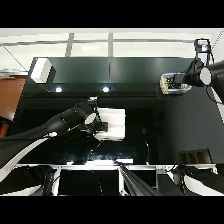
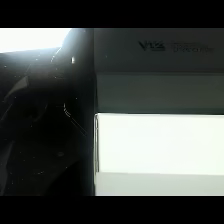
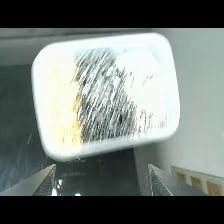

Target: Fold the box and place the chain.

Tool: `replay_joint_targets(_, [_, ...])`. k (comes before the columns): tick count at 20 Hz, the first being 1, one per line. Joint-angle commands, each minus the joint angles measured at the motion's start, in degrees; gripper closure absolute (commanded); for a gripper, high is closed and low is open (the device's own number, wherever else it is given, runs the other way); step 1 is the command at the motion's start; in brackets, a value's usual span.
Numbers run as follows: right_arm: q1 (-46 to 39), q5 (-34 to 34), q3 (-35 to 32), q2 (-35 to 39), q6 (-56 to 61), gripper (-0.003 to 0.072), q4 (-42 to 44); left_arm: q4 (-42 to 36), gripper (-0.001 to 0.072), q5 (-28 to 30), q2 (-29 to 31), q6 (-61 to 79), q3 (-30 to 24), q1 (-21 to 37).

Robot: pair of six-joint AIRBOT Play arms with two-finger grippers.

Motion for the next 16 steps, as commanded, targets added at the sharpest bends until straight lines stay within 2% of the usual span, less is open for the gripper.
replay_joint_targets(1, [-5.0, -4.5, 7.3, -12.0, -1.3, -0.0022, 3.8, 0.0, 0.0678, 0.9, 0.0, 0.0, 0.0, 0.0])
replay_joint_targets(4, [-5.5, -3.6, 12.9, -20.7, -1.3, -0.0021, 4.8, 0.0, 0.0678, 0.8, 0.0, 0.0, 0.0, 0.0])
replay_joint_targets(6, [-5.5, -2.6, 15.3, -24.6, -1.4, 0.0151, 4.8, 0.0, 0.0678, 0.8, 0.0, 0.0, 0.0, 0.0])
replay_joint_targets(15, [-5.5, -3.7, 16.2, -29.4, -1.5, 0.0153, 5.2, -1.4, 0.0678, 0.7, 0.0, 0.0, 0.0, 0.0])
replay_joint_targets(16, [-5.5, -4.0, 16.2, -29.4, -1.5, 0.0278, 5.5, -1.4, 0.0678, 0.6, 0.0, 0.0, 0.0, 0.0])
